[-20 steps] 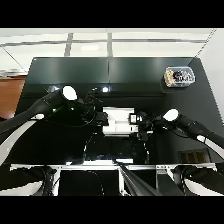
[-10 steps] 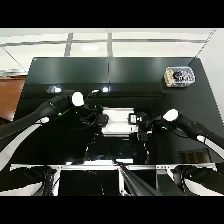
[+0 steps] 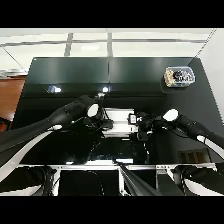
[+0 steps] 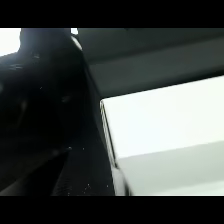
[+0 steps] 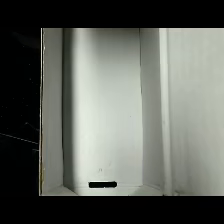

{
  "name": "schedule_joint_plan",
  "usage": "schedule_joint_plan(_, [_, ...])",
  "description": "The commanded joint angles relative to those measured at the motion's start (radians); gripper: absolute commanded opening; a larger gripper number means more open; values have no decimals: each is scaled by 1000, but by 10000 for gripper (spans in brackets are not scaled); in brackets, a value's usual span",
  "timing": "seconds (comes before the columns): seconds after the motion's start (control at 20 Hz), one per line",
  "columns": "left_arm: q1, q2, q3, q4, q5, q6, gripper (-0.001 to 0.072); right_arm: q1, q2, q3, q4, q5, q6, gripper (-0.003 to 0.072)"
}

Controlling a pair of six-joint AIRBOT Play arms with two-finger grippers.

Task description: Fold the box and place the chain.

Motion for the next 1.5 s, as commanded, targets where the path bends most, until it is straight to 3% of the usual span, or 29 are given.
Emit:
schedule_joint_plan(0.0, [-48, -33, 50, 51, -14, -98, 399, 1, 0, 0, 4, 2, 0, 66])
schedule_joint_plan(0.2, [-56, -34, 54, 51, -19, -143, 380, 1, 0, 0, 4, 2, 0, 66])
schedule_joint_plan(0.25, [-60, -34, 54, 50, -16, -146, 282, 1, 0, 0, 4, 2, 0, 66])
schedule_joint_plan(0.35, [-64, -34, 54, 51, -14, -147, 246, 1, 0, 0, 4, 2, 0, 66])
schedule_joint_plan(0.4, [-63, -34, 54, 51, -17, -147, 142, 1, 0, 0, 4, 2, 0, 66])
schedule_joint_plan(0.45, [-63, -34, 54, 51, -17, -154, 122, 1, 0, 0, 4, 2, 0, 66])
schedule_joint_plan(0.5, [-63, -34, 54, 52, -16, -154, 26, 1, 0, 0, 4, 2, 0, 65])
schedule_joint_plan(0.65, [-63, -34, 54, 50, -15, -154, 34, 1, 0, 0, 4, 2, 0, 66])
schedule_joint_plan(0.7, [-63, -34, 54, 43, -13, -154, 95, 1, 0, 0, 4, 2, 0, 65])
schedule_joint_plan(0.75, [-63, -34, 56, 44, -11, -154, 295, 1, 0, 0, 4, 2, 0, 65])
schedule_joint_plan(0.8, [-63, -34, 58, 44, -10, -154, 369, 1, 0, 0, 4, 2, 0, 66])
schedule_joint_plan(1.0, [-63, -35, 60, 68, -13, -157, 367, 1, 0, 0, 4, 2, 0, 66])
schedule_joint_plan(1.15, [-63, -47, 60, 68, -11, -161, 274, 1, 0, 0, 4, 2, 0, 66])
schedule_joint_plan(1.45, [-63, -68, 72, 55, -19, -161, 266, 1, 0, 0, 4, 2, 0, 66])
